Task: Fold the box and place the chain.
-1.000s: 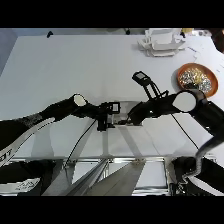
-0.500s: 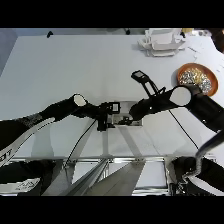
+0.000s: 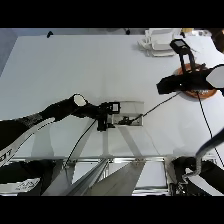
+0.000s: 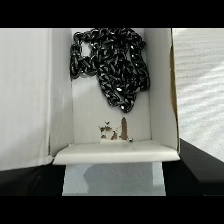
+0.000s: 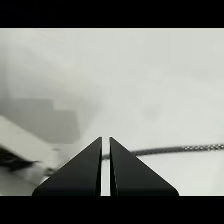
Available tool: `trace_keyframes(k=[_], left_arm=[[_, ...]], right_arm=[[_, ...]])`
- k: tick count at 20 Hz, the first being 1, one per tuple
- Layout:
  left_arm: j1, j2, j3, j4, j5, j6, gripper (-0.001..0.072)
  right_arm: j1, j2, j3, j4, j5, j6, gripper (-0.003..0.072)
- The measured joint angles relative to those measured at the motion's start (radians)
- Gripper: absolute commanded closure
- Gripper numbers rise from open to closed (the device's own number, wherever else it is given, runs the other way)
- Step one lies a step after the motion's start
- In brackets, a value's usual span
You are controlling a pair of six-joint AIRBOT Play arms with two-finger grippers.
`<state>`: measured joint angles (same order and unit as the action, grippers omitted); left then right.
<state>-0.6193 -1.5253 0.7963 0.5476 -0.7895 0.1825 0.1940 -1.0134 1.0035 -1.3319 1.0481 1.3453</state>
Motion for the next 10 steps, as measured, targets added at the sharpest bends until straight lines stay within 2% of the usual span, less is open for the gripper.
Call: trace_keyframes(k=[6, 8, 10], left_arm=[[0.0, 0.0, 0.0, 0.0, 0.0, 0.0, 0.0456], [0.0, 0.0, 0.0, 0.0, 0.0, 0.0, 0.0456], [0.0, 0.0, 0.0, 0.0, 0.0, 0.0, 0.0456]], right_arm=[[-0.084, -0.106, -0.042, -0.09, 0.0, 0.051, 0.0606], [-0.092, -0.145, -0.07, -0.099, -0.009, 0.066, 0.0399], [-0.096, -0.179, -0.101, -0.104, -0.023, 0.078, 0.038]])
